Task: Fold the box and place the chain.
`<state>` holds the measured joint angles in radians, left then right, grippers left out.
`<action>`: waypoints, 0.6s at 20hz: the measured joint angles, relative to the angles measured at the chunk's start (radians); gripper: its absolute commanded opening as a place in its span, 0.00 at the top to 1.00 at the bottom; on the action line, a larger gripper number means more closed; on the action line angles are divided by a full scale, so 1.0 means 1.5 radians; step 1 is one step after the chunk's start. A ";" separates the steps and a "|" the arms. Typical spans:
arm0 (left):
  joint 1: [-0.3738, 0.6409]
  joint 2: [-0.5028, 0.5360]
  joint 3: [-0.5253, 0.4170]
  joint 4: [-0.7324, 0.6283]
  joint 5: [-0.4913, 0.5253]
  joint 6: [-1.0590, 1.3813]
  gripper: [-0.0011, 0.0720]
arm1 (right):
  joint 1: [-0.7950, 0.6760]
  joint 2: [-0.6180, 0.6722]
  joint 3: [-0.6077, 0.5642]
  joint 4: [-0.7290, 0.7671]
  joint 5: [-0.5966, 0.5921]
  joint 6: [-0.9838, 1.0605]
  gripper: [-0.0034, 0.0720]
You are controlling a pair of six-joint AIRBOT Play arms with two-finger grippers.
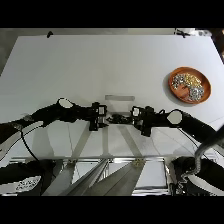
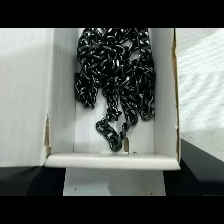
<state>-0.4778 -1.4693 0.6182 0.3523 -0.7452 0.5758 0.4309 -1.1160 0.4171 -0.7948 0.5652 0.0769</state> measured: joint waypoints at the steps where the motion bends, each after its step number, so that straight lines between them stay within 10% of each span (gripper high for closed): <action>1: 0.000 0.000 0.000 0.000 0.000 0.000 0.70 | 0.001 -0.004 0.000 0.006 -0.005 -0.002 0.43; 3: 0.000 0.000 0.000 0.000 0.000 0.000 0.70 | 0.002 -0.015 0.000 0.017 -0.010 -0.003 0.45; 9: 0.000 0.000 0.000 0.000 0.000 -0.001 0.70 | 0.002 -0.030 0.001 0.041 -0.006 -0.004 0.94; 12: 0.000 0.000 0.000 0.000 0.000 -0.001 0.70 | 0.002 -0.032 0.001 0.041 0.000 -0.003 0.95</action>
<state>-0.4778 -1.4693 0.6182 0.3519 -0.7452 0.5743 0.4332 -1.1633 0.4183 -0.7326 0.5648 0.0731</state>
